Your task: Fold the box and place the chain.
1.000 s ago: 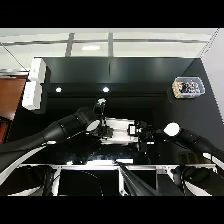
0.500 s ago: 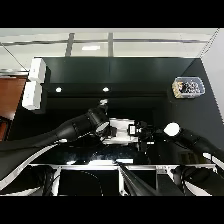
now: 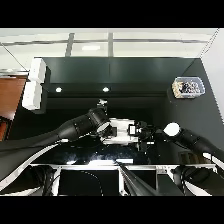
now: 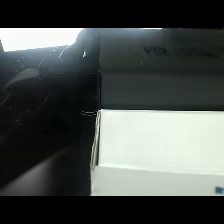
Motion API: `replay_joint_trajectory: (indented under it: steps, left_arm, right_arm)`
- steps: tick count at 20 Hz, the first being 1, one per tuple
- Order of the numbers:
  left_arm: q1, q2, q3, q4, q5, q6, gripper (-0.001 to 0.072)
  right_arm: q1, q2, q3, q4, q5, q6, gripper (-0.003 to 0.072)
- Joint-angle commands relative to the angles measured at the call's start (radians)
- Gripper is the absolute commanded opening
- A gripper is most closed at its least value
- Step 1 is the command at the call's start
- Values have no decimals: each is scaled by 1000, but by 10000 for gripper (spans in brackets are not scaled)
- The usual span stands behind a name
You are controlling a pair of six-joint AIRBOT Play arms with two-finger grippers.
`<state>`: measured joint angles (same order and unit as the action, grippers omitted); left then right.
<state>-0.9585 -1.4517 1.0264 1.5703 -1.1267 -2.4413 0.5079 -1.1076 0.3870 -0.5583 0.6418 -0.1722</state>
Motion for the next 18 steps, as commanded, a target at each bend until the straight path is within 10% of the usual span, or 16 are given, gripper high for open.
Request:
replay_joint_trajectory:
  steps: [1, 4, 8, 11, 18]
  left_arm:
    - [0, -1, 1, -1, 23, -1, 232]
    - [-2, -1, 1, -16, 76, 4, 46]
    - [-2, -1, 1, -14, 56, 3, 29]
    - [-2, -1, 2, -14, 53, 3, 344]
    - [0, -19, 2, -13, 23, 3, 426]
  right_arm:
    - [1, 0, 0, 0, 0, 0, 201]
    - [1, 0, 0, 0, 0, 0, 202]
    - [1, 0, 0, 0, 0, 0, 202]
    - [1, 0, 0, 0, 0, 0, 201]
    - [1, 0, 0, 0, 0, 0, 202]
